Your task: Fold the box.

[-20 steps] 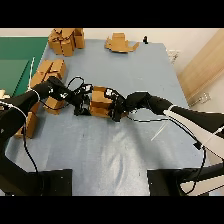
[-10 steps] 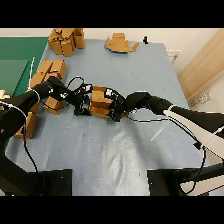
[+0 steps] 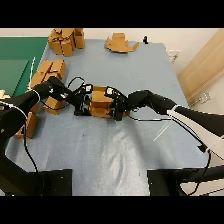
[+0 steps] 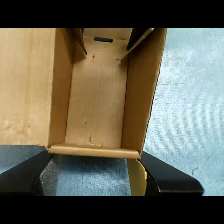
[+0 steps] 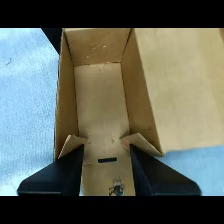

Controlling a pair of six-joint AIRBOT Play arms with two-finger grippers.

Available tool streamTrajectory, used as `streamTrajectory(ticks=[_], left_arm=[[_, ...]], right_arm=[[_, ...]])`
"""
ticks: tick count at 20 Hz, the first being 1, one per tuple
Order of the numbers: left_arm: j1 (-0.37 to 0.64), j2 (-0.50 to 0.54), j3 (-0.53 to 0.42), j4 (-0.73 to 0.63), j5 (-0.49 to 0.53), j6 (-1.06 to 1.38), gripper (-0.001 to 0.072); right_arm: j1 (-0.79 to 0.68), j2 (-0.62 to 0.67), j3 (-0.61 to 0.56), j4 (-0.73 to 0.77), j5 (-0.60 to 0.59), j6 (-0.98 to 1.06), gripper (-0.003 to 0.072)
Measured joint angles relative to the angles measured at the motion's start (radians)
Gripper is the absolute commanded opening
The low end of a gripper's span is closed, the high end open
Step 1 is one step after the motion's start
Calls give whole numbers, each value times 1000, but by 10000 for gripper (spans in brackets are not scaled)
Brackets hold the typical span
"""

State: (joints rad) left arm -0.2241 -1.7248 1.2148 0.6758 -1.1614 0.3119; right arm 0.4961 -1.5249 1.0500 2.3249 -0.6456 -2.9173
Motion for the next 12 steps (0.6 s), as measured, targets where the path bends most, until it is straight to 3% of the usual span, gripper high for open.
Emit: streamTrajectory(ticks=[4, 5, 6, 7, 12], left_arm=[[-1, 0, 0, -2, 0, 0, 523], [-1, 0, 0, -3, 0, 0, 523], [-1, 0, 0, -2, 1, 0, 523], [-1, 0, 0, -1, 2, 0, 523], [0, 0, 0, 0, 2, 1, 523]], right_arm=[[-34, 38, 0, -95, -78, 148, 518], [-47, 45, 0, -111, -111, 183, 424], [-60, 53, 0, -124, -139, 216, 114], [-76, 61, 0, -134, -164, 254, 8], [-144, 134, -3, -134, -214, 510, 4]])
